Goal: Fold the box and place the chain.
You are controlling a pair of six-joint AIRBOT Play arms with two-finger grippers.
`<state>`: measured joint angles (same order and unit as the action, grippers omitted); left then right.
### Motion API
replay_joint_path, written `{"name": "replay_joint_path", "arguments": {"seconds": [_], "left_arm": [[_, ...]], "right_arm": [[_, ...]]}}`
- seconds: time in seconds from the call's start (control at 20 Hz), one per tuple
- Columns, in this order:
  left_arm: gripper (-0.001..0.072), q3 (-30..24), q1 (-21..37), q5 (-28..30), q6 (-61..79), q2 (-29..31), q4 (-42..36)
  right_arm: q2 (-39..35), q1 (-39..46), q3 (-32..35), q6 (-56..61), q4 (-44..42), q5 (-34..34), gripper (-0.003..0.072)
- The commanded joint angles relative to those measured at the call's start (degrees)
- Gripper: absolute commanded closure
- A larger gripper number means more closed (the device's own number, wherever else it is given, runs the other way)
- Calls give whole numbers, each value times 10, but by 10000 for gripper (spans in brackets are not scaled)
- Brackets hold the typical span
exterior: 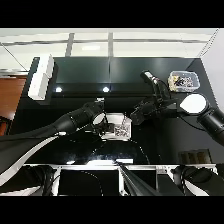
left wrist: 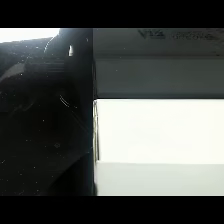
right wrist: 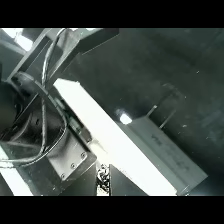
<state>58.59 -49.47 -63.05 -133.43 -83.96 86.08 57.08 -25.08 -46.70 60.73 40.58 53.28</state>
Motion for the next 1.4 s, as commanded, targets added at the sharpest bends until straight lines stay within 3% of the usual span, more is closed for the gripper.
{"name": "replay_joint_path", "arguments": {"seconds": [0.0, 0.05, 0.1, 0.3, 0.5, 0.8, 0.85, 0.95, 1.05, 1.2, 1.35], "left_arm": [[678, 0, 0, 0, 0, 0, 0], [678, 0, 0, 0, 0, 0, 0], [678, 0, 0, 0, 0, 0, 0], [678, 0, 0, 0, 0, 0, -2], [678, 0, -1, 0, 0, -2, -13], [674, 3, 0, -1, -11, -3, -22], [585, 8, 0, -3, -12, -2, -27], [135, 28, -1, -21, -12, -2, -26], [128, 52, -1, -37, 14, 11, -10], [128, 58, 9, -59, 78, 76, 30], [129, 56, 52, -150, 170, 156, 82]], "right_arm": [[0, 1, -2, 0, 5, 23, 665], [0, 1, -2, 0, 5, 25, 571], [0, 1, -2, 0, 5, 27, 406], [-2, 5, -3, -1, 20, 35, 406], [-36, 57, -4, 0, 96, 49, 407], [-52, 104, -4, 5, 93, 81, 407], [-52, 104, -4, 6, 95, 85, 407], [-52, 104, -4, 5, 96, 86, 407], [-52, 104, -4, 5, 96, 87, 407], [-52, 104, -4, 5, 100, 97, 407], [-52, 104, -4, 6, 130, 117, 407]]}}
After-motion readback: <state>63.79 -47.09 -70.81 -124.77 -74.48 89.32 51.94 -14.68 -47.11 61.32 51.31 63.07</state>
